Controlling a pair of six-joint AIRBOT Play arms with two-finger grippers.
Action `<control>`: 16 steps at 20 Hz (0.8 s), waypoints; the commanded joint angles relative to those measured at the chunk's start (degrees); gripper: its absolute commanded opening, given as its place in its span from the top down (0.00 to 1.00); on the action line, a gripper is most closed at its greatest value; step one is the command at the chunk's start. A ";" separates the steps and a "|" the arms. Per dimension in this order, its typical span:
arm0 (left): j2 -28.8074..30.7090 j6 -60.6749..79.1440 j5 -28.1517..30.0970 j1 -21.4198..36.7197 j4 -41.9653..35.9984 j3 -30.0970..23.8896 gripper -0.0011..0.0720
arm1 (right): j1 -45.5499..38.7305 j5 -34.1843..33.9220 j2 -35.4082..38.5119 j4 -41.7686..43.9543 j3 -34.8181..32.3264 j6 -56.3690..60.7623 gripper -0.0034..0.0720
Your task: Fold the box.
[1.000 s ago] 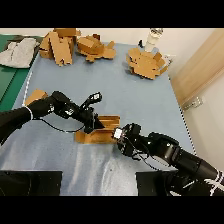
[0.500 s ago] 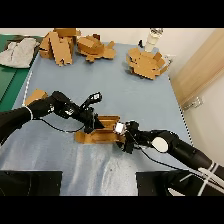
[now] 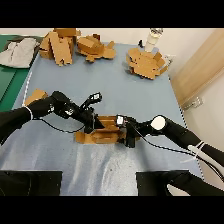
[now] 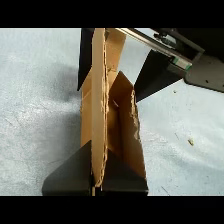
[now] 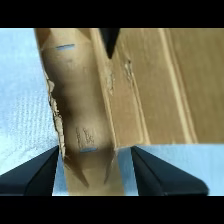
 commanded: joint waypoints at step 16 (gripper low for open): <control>-0.04 -0.02 0.00 0.00 -0.04 0.04 0.97 | -1.40 0.24 -4.15 5.64 0.72 -15.76 0.00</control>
